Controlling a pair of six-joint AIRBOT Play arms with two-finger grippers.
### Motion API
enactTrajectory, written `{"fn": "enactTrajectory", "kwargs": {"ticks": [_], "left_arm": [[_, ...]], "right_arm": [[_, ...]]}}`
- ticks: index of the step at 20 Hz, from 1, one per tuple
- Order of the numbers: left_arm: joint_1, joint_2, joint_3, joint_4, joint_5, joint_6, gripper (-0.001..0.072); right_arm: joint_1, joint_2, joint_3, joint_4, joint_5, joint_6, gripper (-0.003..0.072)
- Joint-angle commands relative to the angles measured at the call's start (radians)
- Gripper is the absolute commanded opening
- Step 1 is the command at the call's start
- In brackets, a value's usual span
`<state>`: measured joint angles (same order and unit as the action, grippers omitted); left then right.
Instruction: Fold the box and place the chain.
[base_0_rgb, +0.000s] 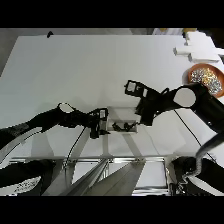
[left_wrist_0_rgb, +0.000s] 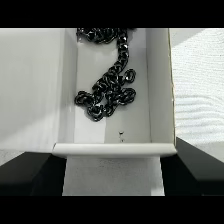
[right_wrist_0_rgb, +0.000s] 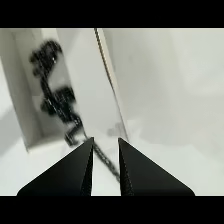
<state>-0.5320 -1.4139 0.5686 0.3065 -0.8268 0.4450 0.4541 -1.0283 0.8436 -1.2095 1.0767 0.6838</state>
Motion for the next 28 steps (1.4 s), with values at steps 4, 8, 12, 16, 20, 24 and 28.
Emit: {"fn": "enactTrajectory", "kwargs": {"ticks": [4,8,12,16,20,24,28], "left_arm": [[0.000,0.000,0.000,0.000,0.000,0.000,0.0253],[0.000,0.000,0.000,0.000,0.000,0.000,0.0253],[0.000,0.000,0.000,0.000,0.000,0.000,0.0253],[0.000,0.000,0.000,0.000,0.000,0.000,0.0253],[0.000,0.000,0.000,0.000,0.000,0.000,0.0253],[0.000,0.000,0.000,0.000,0.000,0.000,0.0253],[0.000,0.000,0.000,0.000,0.000,0.000,0.0253]], "right_arm": [[-0.140,0.012,-0.206,-0.028,-0.064,-0.298,0.0159],[-0.140,-0.050,-0.256,-0.024,-0.169,-0.381,0.0199],[-0.140,-0.111,-0.256,-0.016,-0.203,-0.433,0.0199],[-0.140,-0.157,-0.256,-0.016,-0.218,-0.433,0.0197],[-0.140,-0.175,-0.256,-0.016,-0.233,-0.431,0.0123],[-0.139,-0.167,-0.256,-0.028,-0.217,-0.428,0.0011],[-0.139,0.008,-0.256,-0.069,-0.158,-0.331,0.0012]]}}
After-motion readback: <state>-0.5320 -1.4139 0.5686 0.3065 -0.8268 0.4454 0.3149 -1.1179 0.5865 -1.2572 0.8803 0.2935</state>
